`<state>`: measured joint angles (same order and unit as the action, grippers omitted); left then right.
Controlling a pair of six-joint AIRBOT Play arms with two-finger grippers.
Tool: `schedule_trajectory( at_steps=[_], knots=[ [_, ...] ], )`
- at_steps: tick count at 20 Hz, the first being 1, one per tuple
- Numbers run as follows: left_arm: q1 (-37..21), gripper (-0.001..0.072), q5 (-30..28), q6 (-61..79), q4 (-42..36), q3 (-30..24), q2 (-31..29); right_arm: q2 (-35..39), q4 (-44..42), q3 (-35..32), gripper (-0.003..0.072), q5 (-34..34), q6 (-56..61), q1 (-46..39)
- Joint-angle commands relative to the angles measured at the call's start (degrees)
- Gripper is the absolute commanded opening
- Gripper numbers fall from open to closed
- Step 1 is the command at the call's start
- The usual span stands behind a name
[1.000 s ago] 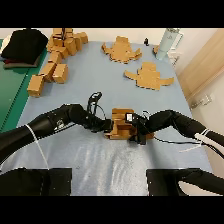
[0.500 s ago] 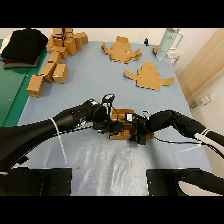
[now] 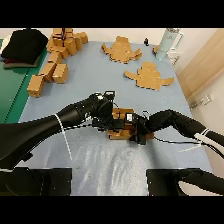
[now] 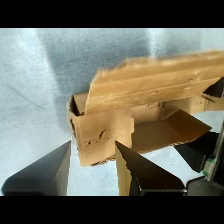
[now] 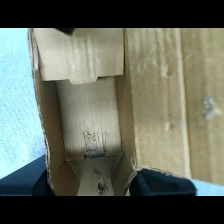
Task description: Fold the box.
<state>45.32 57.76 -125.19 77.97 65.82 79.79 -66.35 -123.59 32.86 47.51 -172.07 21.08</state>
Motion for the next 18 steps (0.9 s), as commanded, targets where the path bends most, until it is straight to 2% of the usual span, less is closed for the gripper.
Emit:
schedule_trajectory(
  at_steps=[1, 8, 11, 18],
  knots=[
    [-0.1, 0.0428, 1.9, -0.4, 0.7, 0.9, 0.4, 0.0, 0.0, 0.0, 0.0528, 0.0, 0.0, 0.0],
    [0.0, 0.0429, 0.2, -0.4, 0.5, 0.9, 6.6, 0.0, 0.0, 0.0, 0.0528, 0.0, 0.0, 0.0],
    [0.1, 0.0429, -2.1, -0.8, 0.5, 0.9, 7.0, 0.0, 0.0, 0.0, 0.0528, 0.0, 0.0, 0.0],
    [0.0, 0.0428, -0.7, -1.5, 0.5, 2.1, 9.9, 0.0, 0.0, 0.0, 0.0528, 0.0, 0.0, 0.0]
  ],
)
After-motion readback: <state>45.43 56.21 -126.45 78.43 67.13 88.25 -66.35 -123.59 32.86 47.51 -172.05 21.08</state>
